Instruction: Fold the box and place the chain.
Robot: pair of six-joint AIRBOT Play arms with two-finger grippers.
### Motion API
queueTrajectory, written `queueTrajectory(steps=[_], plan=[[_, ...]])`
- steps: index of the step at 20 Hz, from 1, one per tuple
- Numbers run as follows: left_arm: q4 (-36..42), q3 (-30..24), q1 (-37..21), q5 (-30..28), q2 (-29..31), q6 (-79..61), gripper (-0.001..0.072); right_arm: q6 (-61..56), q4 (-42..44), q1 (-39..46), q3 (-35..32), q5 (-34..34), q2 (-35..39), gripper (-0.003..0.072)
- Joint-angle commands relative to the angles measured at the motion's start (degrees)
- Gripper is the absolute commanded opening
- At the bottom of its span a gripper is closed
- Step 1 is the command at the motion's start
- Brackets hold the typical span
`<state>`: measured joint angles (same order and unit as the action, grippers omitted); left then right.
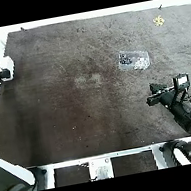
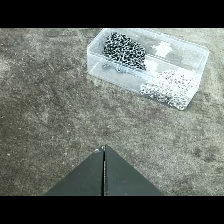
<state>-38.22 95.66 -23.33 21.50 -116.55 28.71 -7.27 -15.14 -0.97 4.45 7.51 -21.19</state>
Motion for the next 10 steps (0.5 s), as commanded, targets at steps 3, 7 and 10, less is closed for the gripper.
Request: queueTrajectory(steps=[3,7,10], plan=[[0.09,3.54,-0.07,4.04,4.28,-0.09,0.0720,-0.11,0.00,-0.04,-0.02,0.22,-0.02,0.0007],[0.02,8.63,-0.07,14.64,9.62,3.74,0.0720,-0.07,-0.04,-0.04,-0.02,0.13,-0.02,0.0007],[0.13,10.95,-0.07,19.74,16.24,9.20,0.0446,-0.09,-0.02,-0.04,0.00,0.17,-0.02,0.0007]])
